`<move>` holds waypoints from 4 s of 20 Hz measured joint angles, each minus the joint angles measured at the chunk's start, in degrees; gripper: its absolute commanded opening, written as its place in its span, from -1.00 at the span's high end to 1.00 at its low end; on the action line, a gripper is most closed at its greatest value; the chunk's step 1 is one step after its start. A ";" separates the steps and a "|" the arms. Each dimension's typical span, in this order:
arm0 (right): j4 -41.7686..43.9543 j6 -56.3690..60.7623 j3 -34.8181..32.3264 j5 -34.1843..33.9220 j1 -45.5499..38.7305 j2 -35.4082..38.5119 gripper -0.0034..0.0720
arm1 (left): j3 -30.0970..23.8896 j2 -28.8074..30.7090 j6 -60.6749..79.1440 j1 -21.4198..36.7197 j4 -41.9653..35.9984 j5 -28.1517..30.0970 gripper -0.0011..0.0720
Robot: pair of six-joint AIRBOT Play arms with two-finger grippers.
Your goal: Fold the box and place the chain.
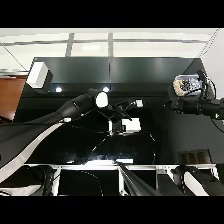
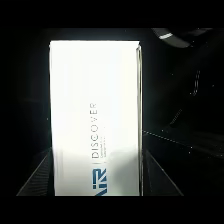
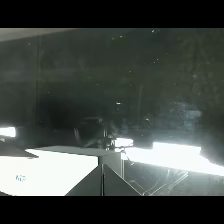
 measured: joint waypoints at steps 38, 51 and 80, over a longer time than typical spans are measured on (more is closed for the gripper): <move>-2.16 -0.22 0.00 -0.11 0.00 0.00 0.89 | -5.44 10.36 -35.19 66.38 25.22 -18.53 0.52; -1.88 0.72 0.00 -0.24 0.00 0.00 0.89 | -1.09 1.68 -27.06 68.41 20.09 10.05 0.47; -21.03 1.99 1.81 -7.87 8.04 15.82 0.89 | -16.20 45.92 -32.94 49.48 8.55 0.50 0.89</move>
